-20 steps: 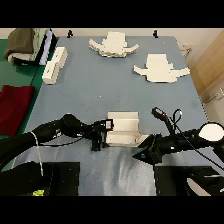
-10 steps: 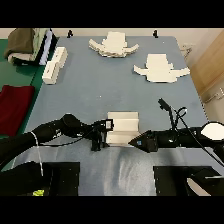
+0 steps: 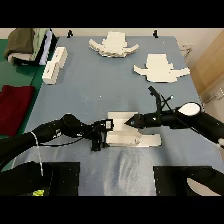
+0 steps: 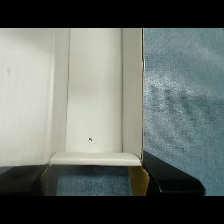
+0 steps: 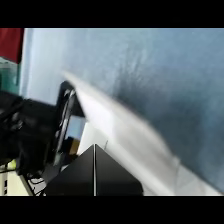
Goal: Fold the box.
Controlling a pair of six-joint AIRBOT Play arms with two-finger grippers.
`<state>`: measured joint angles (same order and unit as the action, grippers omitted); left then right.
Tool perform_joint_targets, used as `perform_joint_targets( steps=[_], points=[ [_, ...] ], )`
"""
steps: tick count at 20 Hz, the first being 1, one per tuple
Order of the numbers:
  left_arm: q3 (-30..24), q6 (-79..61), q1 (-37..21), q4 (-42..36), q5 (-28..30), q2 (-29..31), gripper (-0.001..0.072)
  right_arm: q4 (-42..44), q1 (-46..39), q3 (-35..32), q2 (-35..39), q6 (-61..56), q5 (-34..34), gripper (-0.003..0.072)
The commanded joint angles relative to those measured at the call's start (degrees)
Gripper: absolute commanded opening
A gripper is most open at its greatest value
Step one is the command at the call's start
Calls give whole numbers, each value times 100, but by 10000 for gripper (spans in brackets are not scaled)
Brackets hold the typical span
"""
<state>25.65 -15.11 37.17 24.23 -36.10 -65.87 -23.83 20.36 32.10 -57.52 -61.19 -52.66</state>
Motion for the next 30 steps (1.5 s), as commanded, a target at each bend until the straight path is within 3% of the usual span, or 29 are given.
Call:
perform_joint_targets(
  steps=[1,6,14,19,22,26,27,28,29,30],
  points=[
    [0,0,0,2,-4,-2,528,-214,2,535,-1198,243,101,6],
    [0,-2,0,2,-2,-2,528,-444,11,573,-1886,490,149,6],
    [0,-2,0,2,-2,-2,528,-422,9,662,-1805,721,-85,5],
    [0,0,0,2,0,-2,528,-542,-2,938,-748,938,-337,6],
    [0,-2,0,2,-2,-2,528,-1432,0,925,175,743,-459,6],
    [0,0,0,2,0,-2,528,-2310,90,417,1279,916,-1484,6],
    [0,-2,0,2,-2,-2,528,-2439,153,184,1539,964,-1676,38],
    [0,0,0,2,-2,-2,528,-2667,223,-72,1797,962,-1749,203],
    [0,0,0,2,-2,-2,528,-2940,299,-343,2050,975,-1735,414],
    [0,0,0,2,-2,-2,528,-3206,380,-603,2251,1213,-1657,488]
  ],
)
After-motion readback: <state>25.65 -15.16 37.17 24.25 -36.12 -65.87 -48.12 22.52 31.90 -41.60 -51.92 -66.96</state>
